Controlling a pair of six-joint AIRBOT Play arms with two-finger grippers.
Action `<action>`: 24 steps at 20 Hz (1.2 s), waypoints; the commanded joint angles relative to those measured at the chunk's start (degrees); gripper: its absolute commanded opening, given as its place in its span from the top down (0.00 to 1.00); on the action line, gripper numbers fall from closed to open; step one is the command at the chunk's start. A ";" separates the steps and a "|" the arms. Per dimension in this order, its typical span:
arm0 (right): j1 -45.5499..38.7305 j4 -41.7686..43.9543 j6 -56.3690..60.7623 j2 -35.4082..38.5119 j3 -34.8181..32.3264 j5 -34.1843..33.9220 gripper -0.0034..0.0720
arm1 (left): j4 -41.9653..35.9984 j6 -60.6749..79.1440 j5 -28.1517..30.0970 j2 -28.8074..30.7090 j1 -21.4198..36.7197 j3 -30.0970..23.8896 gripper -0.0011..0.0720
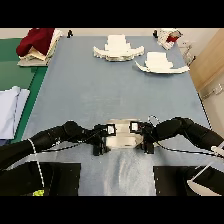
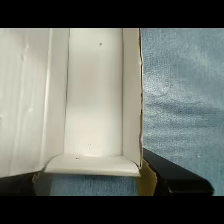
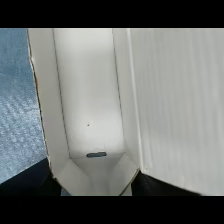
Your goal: Fold the box.
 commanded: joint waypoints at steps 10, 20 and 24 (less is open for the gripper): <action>0.07 0.00 0.02 -0.02 -0.02 0.02 0.36 | -0.26 0.07 0.44 -0.09 0.59 -0.52 0.05; 0.07 0.00 0.02 -0.02 -0.02 0.02 0.36 | -0.28 1.73 -0.11 -0.09 0.52 -0.50 0.44; 0.07 0.00 0.02 0.00 -0.02 0.02 0.36 | -0.31 1.68 -0.09 -0.09 0.52 -0.50 0.44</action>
